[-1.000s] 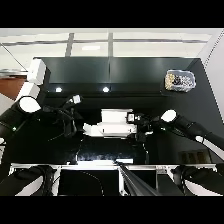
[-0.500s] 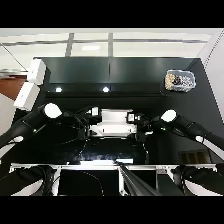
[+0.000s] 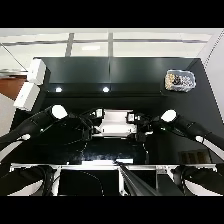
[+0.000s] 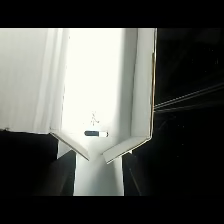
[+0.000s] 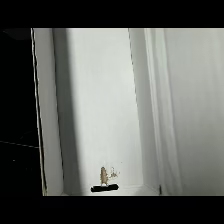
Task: Fold the box and place the chain.
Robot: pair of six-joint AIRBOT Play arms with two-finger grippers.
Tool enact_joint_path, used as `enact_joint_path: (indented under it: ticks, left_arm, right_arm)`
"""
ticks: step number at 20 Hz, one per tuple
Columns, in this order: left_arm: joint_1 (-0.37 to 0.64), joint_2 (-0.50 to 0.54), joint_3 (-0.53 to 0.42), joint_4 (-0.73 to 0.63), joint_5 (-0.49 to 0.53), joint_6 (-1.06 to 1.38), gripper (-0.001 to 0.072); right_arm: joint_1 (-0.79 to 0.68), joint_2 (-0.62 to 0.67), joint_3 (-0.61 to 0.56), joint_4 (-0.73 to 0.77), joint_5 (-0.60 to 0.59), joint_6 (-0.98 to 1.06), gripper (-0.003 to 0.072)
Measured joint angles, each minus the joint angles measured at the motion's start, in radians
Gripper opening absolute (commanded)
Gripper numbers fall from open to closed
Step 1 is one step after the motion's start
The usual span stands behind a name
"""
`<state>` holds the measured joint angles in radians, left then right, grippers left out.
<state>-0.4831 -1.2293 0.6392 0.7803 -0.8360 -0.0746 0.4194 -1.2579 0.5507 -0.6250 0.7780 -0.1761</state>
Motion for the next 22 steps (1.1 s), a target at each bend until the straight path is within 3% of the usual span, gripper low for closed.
enact_joint_path:
  ticks: [2,3,11,12,22]
  left_arm:
    - [-0.002,-0.001,0.000,-0.002,0.008,0.000,0.0316]
    - [-0.003,-0.002,0.000,-0.003,0.011,0.000,0.0220]
    - [-0.004,-0.003,0.000,-0.098,0.040,0.002,0.0210]
    - [-0.004,-0.004,0.000,-0.114,0.040,0.003,0.0144]
    - [-0.065,-0.037,0.000,-0.171,0.081,0.042,0.0143]
  right_arm:
    - [0.000,0.000,0.000,0.000,0.000,0.000,0.0474]
    - [0.000,0.000,0.000,0.000,0.000,0.000,0.0474]
    - [0.000,0.000,0.000,0.000,0.000,0.000,0.0475]
    - [0.000,0.000,0.000,0.000,0.000,0.000,0.0474]
    - [0.000,0.000,0.000,0.000,0.000,-0.001,0.0474]
